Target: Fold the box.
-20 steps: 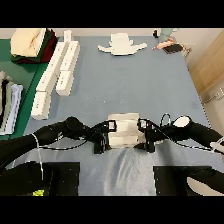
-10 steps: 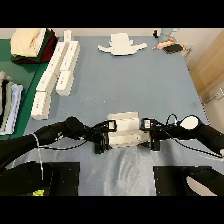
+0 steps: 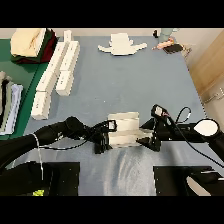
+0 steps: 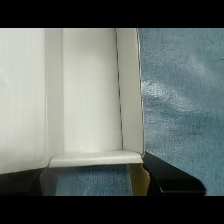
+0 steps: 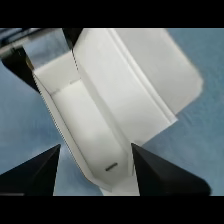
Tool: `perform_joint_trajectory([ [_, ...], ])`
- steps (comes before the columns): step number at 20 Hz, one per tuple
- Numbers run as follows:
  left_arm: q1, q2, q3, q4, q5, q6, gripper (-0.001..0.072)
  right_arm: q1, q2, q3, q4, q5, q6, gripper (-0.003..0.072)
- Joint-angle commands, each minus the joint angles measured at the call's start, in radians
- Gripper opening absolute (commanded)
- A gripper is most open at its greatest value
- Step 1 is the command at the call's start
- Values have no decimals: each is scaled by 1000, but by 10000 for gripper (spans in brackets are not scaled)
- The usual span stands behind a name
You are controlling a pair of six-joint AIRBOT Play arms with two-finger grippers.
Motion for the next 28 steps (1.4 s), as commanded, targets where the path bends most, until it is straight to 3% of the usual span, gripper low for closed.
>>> perform_joint_trajectory([
  [1,0,1,1,0,0,0,521,0,66,1,203,8,428,717],
  [6,0,1,1,0,0,0,521,1,65,0,255,6,901,717],
  [13,0,1,1,0,0,0,520,2,64,0,281,-14,1020,714],
  [24,0,2,6,0,-19,100,521,25,64,0,332,-35,1033,691],
  [25,0,2,6,0,-21,100,521,25,63,0,332,-40,1033,583],
  [28,0,1,6,0,-28,100,521,25,48,0,331,-72,1033,42],
])
